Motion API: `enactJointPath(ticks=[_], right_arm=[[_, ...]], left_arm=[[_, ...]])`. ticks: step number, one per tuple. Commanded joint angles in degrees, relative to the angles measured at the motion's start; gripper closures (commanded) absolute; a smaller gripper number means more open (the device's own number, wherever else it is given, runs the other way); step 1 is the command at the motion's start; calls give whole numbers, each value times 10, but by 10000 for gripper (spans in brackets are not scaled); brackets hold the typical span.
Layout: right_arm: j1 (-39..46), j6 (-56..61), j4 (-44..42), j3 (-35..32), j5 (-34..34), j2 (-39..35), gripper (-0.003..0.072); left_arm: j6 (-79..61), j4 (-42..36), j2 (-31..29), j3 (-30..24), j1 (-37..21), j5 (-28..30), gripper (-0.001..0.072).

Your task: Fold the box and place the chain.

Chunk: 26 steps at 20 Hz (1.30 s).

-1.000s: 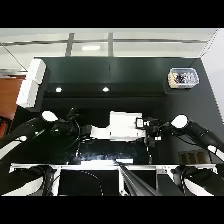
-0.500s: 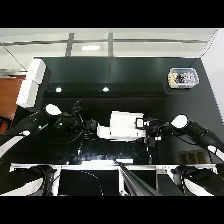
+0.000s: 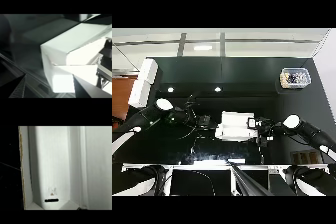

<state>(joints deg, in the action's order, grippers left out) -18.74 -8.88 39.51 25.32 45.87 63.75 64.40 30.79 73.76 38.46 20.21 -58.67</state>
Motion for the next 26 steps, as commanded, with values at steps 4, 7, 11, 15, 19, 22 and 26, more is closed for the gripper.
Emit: enactJointPath(ticks=[4, 7, 11, 15, 19, 22, 26], right_arm=[[0, 0, 0, 0, 0, 0, 238], [0, 0, 0, 0, 0, 0, 238], [0, 0, 0, 0, 0, 0, 238], [0, 0, 0, 0, 0, 0, 238], [0, 0, 0, 0, 0, 0, 238], [0, 0, 0, 0, 0, 0, 239], [0, 0, 0, 0, 0, 0, 238]], left_arm=[[17, 8, 0, 13, 71, 47, 67], [93, 52, 0, 13, 114, 112, 79], [185, 103, 0, 18, 138, 144, 80], [242, 143, 3, 34, 160, 176, 80], [282, 196, 23, 60, 179, 171, 80], [325, 240, 29, 74, 192, 161, 80], [459, 398, 31, 104, 232, 124, 80]])
